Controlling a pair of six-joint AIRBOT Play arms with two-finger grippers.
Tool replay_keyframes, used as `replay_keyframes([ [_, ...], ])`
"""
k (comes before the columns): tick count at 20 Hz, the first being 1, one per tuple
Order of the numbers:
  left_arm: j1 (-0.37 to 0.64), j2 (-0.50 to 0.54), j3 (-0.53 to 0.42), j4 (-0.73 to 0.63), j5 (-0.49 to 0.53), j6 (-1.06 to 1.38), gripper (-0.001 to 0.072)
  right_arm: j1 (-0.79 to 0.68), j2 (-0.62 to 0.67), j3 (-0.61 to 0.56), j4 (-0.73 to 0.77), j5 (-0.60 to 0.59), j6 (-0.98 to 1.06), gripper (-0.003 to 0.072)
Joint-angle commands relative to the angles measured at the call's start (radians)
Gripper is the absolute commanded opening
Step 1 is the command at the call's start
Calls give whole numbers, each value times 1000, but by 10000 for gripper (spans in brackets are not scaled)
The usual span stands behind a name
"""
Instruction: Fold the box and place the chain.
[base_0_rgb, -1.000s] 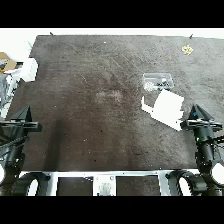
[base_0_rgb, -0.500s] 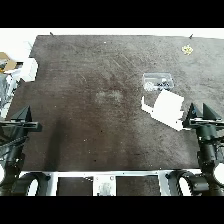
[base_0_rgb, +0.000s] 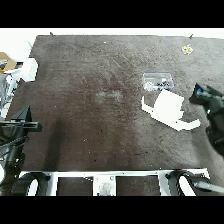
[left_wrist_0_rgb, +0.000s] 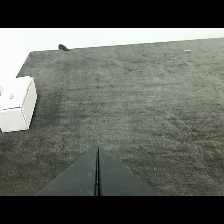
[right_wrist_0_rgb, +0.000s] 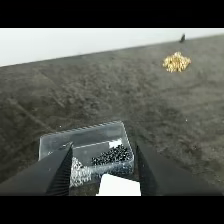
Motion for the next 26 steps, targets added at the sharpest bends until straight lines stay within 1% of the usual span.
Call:
replay_keyframes([
  [1, 0, 0, 0, 0, 0, 0, 12, -257, -277, 212, -112, 389, 276, 444],
  [2, 0, 0, 0, 0, 0, 0, 12, -364, -337, 279, -302, 569, 472, 445],
  [3, 0, 0, 0, 0, 0, 0, 12, -450, -382, 338, -471, 721, 634, 444],
  [4, 0, 0, 0, 0, 0, 0, 12, -524, -414, 393, -600, 850, 749, 445],
  [5, 0, 0, 0, 0, 0, 0, 13, -594, -439, 444, -695, 966, 829, 444],
  [6, 0, 0, 0, 0, 0, 0, 12, -656, -459, 487, -750, 1059, 868, 444],
  [8, 0, 0, 0, 0, 0, 0, 12, -737, -516, 559, -814, 1226, 918, 444],
  [10, 0, 0, 0, 0, 1, 0, 12, -756, -609, 620, -906, 1368, 936, 444],
  [11, 0, 0, 0, 0, 2, 0, 12, -750, -646, 627, -932, 1401, 935, 444],
  [18, 0, 0, 0, 0, -1, 0, 12, -647, -881, 614, -1003, 1514, 938, 443],
  [23, 0, 0, 0, 0, -2, 0, 12, -642, -959, 604, -1018, 1410, 938, 443],
  [24, 0, 0, 0, 0, -2, 0, 12, -642, -965, 605, -1012, 1409, 935, 444],
  [25, 0, 0, 0, 0, -2, 0, 12, -644, -965, 616, -987, 1462, 912, 444],
  [26, 0, 0, 2, -1, -2, 0, 13, -646, -965, 651, -963, 1538, 880, 444],
])
